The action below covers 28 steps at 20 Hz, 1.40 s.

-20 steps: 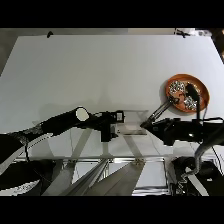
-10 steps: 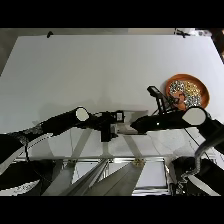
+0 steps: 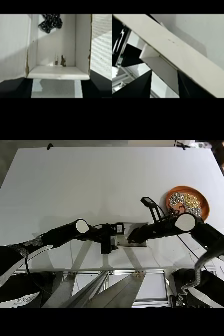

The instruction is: Fold the box and place the chain.

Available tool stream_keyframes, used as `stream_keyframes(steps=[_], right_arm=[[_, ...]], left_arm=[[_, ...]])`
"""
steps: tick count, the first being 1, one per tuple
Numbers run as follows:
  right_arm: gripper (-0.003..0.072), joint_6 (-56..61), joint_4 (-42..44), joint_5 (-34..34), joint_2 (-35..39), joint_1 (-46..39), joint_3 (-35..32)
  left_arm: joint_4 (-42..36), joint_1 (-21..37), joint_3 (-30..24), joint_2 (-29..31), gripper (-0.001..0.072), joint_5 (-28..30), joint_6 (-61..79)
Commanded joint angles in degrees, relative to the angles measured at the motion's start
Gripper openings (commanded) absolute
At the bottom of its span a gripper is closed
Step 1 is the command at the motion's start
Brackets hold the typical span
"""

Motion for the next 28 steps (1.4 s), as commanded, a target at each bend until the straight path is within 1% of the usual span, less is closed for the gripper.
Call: stream_keyframes(steps=[1,3,5,6,7,8,9,10,11,12,13,14,15,16,17,18,20,22,25,28], right_arm=[[0.0355,-2.56,-7.06,10.95,0.04,-1.86,7.61],[0.0341,-7.58,-10.73,20.55,0.04,-5.29,11.65],[0.0339,-13.42,-14.97,28.94,0.04,-9.4,13.22],[0.0321,-17.94,-17.75,31.91,0.02,-11.85,13.22],[0.0259,-21.11,-20.79,32.24,0.02,-13.62,13.22],[0.0199,-24.04,-22.62,29.79,-0.15,-15.69,13.2],[0.019,-26.1,-23.43,26.29,-0.35,-17.49,13.2],[0.0198,-27.85,-23.93,22.56,-0.81,-18.88,13.2],[0.0225,-28.76,-24.98,19.47,-1.51,-19.52,13.2],[0.0327,-28.63,-26.51,17.25,-2.36,-19.54,13.18],[0.0418,-25.49,-28.33,14.64,-3.54,-19.54,13.18],[0.0418,-16.11,-30.82,11.41,-4.76,-19.56,13.18],[0.0428,-3.02,-33.97,9.57,-6.21,-19.56,13.18],[0.0454,7.65,-36.33,9.88,-7.61,-19.56,13.18],[0.0474,16.28,-37.66,11.67,-9.03,-19.56,13.18],[0.0474,20.41,-37.77,12.61,-10.25,-19.56,13.09],[0.0487,25.49,-37.77,10.99,-12.61,-19.56,11.93],[0.0487,32.39,-37.7,7.23,-14.34,-19.54,9.97],[0.0487,40.98,-37.7,1.05,-14.69,-19.54,6.86],[0.0487,44.28,-37.46,-5.6,-14.67,-19.17,5.84]], left_arm=[[0.02,-0.04,0.02,0.04,0.0333,0.0,0.0],[0.02,-0.04,0.02,0.04,0.0333,-0.02,0.0],[0.02,-0.04,0.02,0.04,0.0333,-0.02,0.0],[0.02,-0.04,0.02,0.07,0.0333,0.0,0.0],[0.0,-0.04,0.02,0.04,0.0333,0.0,0.0],[0.0,-0.04,0.02,0.04,0.0333,-0.04,0.0],[0.02,-0.04,0.02,0.07,0.0333,0.0,0.0],[0.02,-0.04,0.02,0.07,0.0333,0.0,0.0],[0.02,-0.04,0.02,0.04,0.0333,-0.02,0.0],[0.02,-0.04,0.02,0.04,0.0333,0.0,0.0],[0.02,-0.04,0.02,0.04,0.0333,0.0,-0.02],[0.0,-0.04,0.02,0.07,0.0333,0.0,-0.02],[0.02,-0.04,0.02,0.07,0.0333,0.0,-0.02],[0.0,-0.04,0.02,0.04,0.0333,0.0,0.0],[0.02,-0.04,0.02,0.04,0.0333,-0.02,0.0],[0.02,-0.04,0.02,0.04,0.0333,0.0,0.0],[0.0,-0.04,0.02,0.04,0.0333,0.0,0.0],[0.02,-0.04,0.02,0.04,0.0333,0.0,0.0],[0.02,-0.04,0.02,0.04,0.0333,0.0,0.0],[0.02,-0.04,0.02,0.07,0.0333,-0.02,0.0]])
